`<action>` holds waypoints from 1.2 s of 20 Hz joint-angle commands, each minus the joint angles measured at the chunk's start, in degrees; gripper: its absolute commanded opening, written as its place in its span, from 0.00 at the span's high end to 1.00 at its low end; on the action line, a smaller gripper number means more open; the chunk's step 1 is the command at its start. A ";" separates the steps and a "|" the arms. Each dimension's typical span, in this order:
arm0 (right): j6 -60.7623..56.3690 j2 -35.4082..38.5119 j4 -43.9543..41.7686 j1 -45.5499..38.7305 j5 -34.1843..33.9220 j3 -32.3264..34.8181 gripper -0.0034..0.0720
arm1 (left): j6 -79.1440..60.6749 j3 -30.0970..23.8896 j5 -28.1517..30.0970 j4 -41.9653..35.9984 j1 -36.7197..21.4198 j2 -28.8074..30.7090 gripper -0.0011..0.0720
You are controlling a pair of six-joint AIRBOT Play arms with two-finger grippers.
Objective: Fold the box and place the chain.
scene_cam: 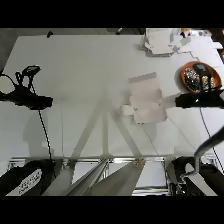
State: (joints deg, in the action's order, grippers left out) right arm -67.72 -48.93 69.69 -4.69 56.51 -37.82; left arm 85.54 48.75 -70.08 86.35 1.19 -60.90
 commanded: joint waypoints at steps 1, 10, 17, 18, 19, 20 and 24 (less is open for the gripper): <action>-2.12 7.61 -7.98 10.97 -11.74 10.43 0.93 | -0.02 -0.02 -0.02 0.00 -0.02 0.02 0.97; -7.54 8.31 -6.97 30.99 -22.80 16.81 0.93 | -3.72 -0.02 6.19 -4.44 -0.02 -0.61 0.68; -7.54 8.31 -6.95 31.23 -23.02 16.81 0.93 | -41.97 -0.04 1.73 -48.19 4.20 -11.96 0.36; -7.54 8.31 -6.95 31.23 -23.02 16.81 0.93 | -44.13 -0.04 1.62 -47.84 6.23 -14.14 0.36; -7.54 8.31 -6.97 31.23 -22.99 16.81 0.93 | -46.36 -0.04 1.27 -47.82 8.02 -16.09 0.36; -7.54 8.31 -6.97 31.23 -22.97 16.81 0.93 | -48.48 -0.04 1.27 -48.04 9.94 -17.94 0.36; -7.54 8.31 -6.97 31.23 -22.88 16.81 0.93 | -51.69 -0.04 5.16 -48.30 15.56 -22.43 0.19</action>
